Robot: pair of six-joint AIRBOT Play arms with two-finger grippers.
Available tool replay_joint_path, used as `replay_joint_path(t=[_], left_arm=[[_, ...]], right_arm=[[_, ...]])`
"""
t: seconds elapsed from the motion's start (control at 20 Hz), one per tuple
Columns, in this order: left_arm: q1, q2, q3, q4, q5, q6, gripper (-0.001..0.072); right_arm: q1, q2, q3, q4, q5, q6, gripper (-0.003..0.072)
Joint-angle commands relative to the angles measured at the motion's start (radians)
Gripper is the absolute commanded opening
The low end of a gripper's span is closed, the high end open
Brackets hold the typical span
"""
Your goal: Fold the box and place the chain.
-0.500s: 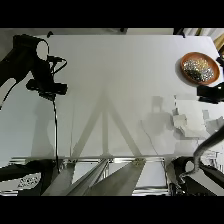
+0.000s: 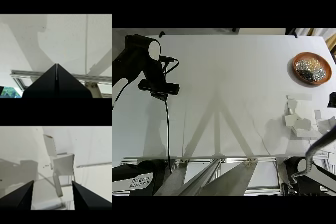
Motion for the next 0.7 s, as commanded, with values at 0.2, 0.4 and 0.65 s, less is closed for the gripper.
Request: replay_joint_path(t=[0.2,0.4,0.65], left_arm=[[0.001,0.001,0.0,0.0,0.0,0.0,0.0011],[0.001,0.001,0.0,0.0,0.0,0.0,0.0011],[0.001,0.001,0.0,0.0,0.0,0.0,0.0011]], right_arm=[[-0.013,-0.208,-0.02,-0.13,0.092,-0.034,0.0401],[-0.017,-0.216,-0.035,-0.248,0.009,-0.026,0.0402],[-0.01,-0.195,-0.035,-0.127,-0.015,-0.091,0.0402]])
